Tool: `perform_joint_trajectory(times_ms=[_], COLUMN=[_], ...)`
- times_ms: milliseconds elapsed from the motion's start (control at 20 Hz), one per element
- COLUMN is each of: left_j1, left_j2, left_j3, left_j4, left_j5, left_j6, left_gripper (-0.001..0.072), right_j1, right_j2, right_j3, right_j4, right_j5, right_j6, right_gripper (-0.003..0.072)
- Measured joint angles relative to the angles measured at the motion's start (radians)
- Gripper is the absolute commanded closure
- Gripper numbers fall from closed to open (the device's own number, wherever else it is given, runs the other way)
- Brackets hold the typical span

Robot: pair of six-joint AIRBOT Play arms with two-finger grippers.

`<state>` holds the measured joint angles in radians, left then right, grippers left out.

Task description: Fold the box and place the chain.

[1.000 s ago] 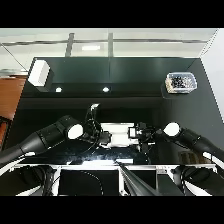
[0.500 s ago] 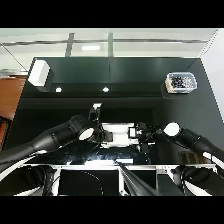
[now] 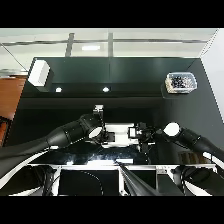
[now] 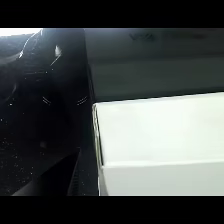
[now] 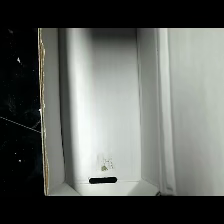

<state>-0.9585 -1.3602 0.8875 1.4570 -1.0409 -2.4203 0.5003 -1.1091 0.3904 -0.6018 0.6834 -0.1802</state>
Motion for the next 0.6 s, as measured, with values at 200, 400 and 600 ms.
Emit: perform_joint_trajectory(times_ms=[200, 400, 600], left_j1=[0.0, 0.0, 0.0], left_j2=[-0.011, -0.021, -0.024], left_j3=[0.003, 0.012, 0.027], left_j4=[-0.001, -0.004, 0.001], left_j5=[0.0, 0.0, -0.002], left_j6=[-0.011, -0.022, -0.021], left_gripper=[0.0529, 0.066, 0.068], right_j1=[0.0, 0.0, 0.0], right_j2=[0.0, 0.0, 0.0], right_j3=[0.0, 0.0, 0.0], right_j4=[0.0, 0.0, 0.002], right_j5=[0.0, -0.002, -0.004], right_j6=[0.0, 0.0, 0.002], right_gripper=[0.0266, 0.0266, 0.0266])
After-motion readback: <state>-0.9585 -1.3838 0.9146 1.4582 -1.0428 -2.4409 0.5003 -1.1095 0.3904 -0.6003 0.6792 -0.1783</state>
